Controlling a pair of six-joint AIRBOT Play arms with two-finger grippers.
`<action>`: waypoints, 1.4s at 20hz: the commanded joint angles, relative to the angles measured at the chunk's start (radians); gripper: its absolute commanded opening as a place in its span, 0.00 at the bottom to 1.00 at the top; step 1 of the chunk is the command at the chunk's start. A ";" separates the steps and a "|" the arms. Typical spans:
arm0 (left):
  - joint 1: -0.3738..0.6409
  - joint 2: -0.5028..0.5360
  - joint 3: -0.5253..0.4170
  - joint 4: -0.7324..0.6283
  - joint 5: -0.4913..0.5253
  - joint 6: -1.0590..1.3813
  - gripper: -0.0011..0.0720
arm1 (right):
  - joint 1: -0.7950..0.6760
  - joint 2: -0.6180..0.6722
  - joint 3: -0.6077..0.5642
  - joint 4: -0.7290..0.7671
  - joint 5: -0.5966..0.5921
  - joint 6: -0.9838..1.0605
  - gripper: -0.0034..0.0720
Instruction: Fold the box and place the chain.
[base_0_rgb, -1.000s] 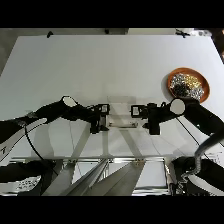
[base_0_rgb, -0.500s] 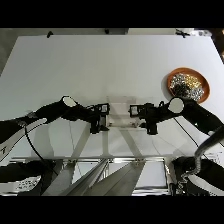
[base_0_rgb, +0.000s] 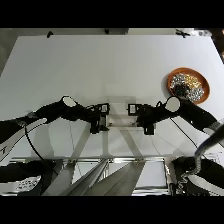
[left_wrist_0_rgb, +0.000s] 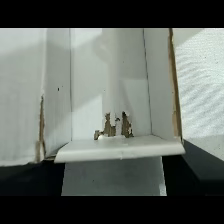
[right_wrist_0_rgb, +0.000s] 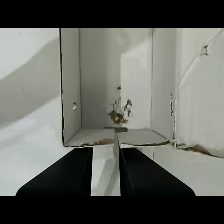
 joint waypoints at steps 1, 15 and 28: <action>0.001 0.000 0.001 0.000 0.000 0.000 0.29 | 0.001 -0.010 0.000 0.052 -0.037 -0.001 0.25; 0.001 0.000 0.001 0.000 0.000 0.000 0.29 | 0.001 -0.011 0.000 0.094 -0.035 -0.053 0.51; 0.000 0.000 0.001 0.000 0.000 0.000 0.29 | 0.000 0.216 0.082 -0.339 0.116 0.590 0.36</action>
